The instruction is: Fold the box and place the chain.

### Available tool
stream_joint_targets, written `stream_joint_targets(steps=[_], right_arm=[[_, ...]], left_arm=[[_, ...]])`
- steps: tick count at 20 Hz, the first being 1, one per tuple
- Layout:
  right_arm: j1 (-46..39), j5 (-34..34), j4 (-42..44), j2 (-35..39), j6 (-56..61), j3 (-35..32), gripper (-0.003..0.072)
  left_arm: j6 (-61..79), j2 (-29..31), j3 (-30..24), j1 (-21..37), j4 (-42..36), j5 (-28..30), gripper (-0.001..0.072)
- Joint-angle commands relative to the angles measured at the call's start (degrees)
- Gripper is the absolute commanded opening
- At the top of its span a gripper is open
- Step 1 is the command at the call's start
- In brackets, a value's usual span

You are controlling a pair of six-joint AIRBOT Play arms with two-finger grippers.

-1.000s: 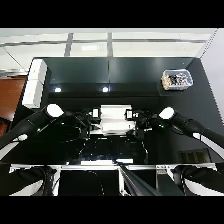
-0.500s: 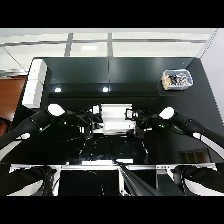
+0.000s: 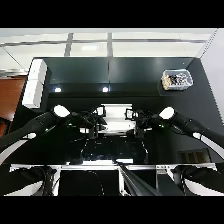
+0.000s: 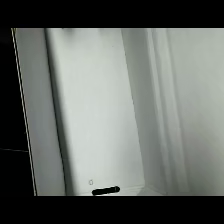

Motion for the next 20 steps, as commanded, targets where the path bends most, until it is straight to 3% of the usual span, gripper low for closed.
stream_joint_targets(steps=[1, 2, 7, 9, 10, 12, 14, 15, 16, 17, 18, 20], right_arm=[[0.0, 0.0, 0.0, 0.0, 0.0, 0.1, 0.0095], [0.0, 0.0, 0.0, 0.0, 0.0, 0.1, 0.0095], [0.0, 0.0, 0.0, 0.0, 0.0, 0.1, 0.0095], [0.0, 0.0, 0.0, 0.0, 0.0, 0.1, 0.0095], [0.0, 0.0, 0.0, 0.0, 0.0, 0.1, 0.0095], [0.0, 0.0, 0.0, 0.0, 0.0, 0.1, 0.0095], [0.0, 0.0, 0.0, 0.0, 0.0, 0.1, 0.0095], [0.0, 0.0, 0.0, 0.0, 0.0, 0.1, 0.0095], [0.0, 0.0, 0.0, 0.0, 0.0, 0.1, 0.0095], [0.0, 0.0, 0.0, 0.0, 0.0, 0.1, 0.0095], [0.0, 0.0, 0.0, 0.0, 0.0, 0.1, 0.0095], [0.0, 0.0, 0.0, 0.0, 0.0, 0.0, 0.0095]], left_arm=[[0.2, -0.5, 0.0, -0.2, -1.1, 0.3, 0.0149], [0.8, -0.5, 0.0, -0.2, -0.9, 0.3, 0.0022], [2.1, -0.5, 0.0, -0.2, -0.7, 0.3, 0.003], [2.1, -0.5, 0.0, -0.2, -0.7, 0.3, 0.0265], [2.1, -0.5, 0.0, -0.2, -0.7, 0.3, 0.0313], [2.1, -0.5, 0.0, -0.2, -0.7, 0.2, 0.0307], [2.1, -0.5, 0.0, -0.2, -0.7, 0.1, 0.0145], [2.1, -0.5, 0.0, -0.2, -0.7, 0.1, 0.0151], [2.1, -0.5, 0.0, -0.2, -0.7, 0.1, 0.0253], [2.0, -0.5, 0.0, -0.2, -0.7, 0.1, 0.0423], [2.0, -0.3, 0.0, -0.2, -0.5, -0.1, 0.0389], [0.6, 1.2, 0.0, 0.4, 1.8, -0.5, 0.0112]])
